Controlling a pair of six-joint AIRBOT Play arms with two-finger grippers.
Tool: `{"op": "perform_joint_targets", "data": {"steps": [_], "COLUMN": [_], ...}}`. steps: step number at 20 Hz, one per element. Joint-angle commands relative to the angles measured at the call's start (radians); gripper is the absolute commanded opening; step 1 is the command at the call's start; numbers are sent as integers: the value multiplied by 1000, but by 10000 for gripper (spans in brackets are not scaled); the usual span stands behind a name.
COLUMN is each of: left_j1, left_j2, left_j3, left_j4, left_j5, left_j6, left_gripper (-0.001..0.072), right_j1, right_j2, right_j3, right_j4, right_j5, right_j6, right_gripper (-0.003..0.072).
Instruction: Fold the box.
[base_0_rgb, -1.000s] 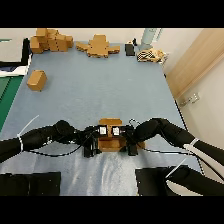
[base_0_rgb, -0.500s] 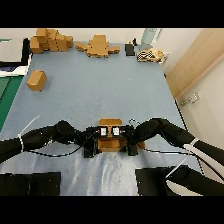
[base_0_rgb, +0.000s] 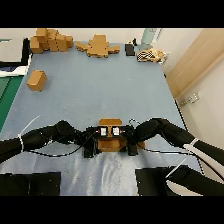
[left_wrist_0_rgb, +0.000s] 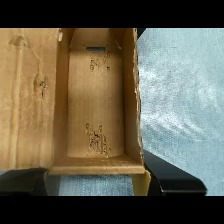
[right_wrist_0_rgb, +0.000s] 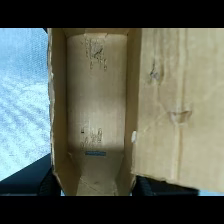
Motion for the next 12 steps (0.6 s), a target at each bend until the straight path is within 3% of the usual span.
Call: {"op": "perform_joint_targets", "data": {"steps": [1, 10, 12], "left_j1": [0, 0, 0], "left_j2": [-1, -1, -1], "left_j3": [1, 1, 1], "left_j4": [1, 1, 1], "left_j5": [0, 0, 0], "left_j6": [0, 0, 0], "left_gripper": [474, 474, 474], "right_j1": [0, 0, 0], "right_j2": [0, 0, 0], "right_j3": [0, 0, 0], "right_j4": [0, 43, 51], "right_j5": [0, 26, 26], "right_j6": [0, 0, 0], "right_gripper": [497, 498, 528]}}
